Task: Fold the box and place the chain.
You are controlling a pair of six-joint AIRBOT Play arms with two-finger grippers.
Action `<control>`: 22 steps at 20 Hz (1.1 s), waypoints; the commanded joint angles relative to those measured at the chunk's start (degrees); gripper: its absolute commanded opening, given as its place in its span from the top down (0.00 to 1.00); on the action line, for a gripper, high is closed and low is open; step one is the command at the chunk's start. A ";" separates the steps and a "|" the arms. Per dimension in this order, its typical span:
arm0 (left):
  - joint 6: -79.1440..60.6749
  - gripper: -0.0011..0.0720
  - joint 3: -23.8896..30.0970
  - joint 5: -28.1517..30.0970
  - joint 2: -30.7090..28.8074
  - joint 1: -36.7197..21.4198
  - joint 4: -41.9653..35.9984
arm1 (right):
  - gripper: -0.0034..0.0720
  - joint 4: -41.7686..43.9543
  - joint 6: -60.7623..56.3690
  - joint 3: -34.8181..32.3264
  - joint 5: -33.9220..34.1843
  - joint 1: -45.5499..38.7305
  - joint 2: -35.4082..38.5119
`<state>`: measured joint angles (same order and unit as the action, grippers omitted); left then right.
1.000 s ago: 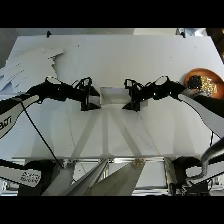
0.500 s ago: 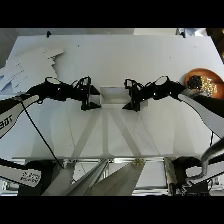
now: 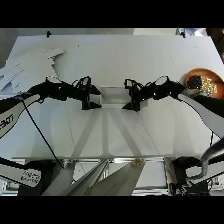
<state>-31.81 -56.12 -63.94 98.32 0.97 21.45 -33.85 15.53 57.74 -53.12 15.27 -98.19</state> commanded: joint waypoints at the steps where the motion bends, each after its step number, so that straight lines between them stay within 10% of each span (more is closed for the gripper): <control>1: 0.39 0.03 -0.44 0.85 0.07 1.53 1.62 | 0.27 0.02 -0.02 0.00 -0.02 0.02 -0.02; 6: 1.77 0.06 -0.57 2.78 0.04 2.69 2.99 | 0.27 0.02 -0.02 0.00 -0.02 0.02 -0.02; 11: 2.71 0.45 -0.57 3.98 0.04 2.71 2.08 | 0.27 0.02 -0.02 -0.02 -0.02 0.02 -0.02; 22: 2.69 0.47 -0.57 3.93 0.00 2.93 2.56 | 0.27 0.02 -0.02 -0.02 -0.02 0.02 -0.02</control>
<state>-29.15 -56.66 -60.25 98.32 3.86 23.77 -33.85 15.51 57.74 -53.12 15.27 -98.19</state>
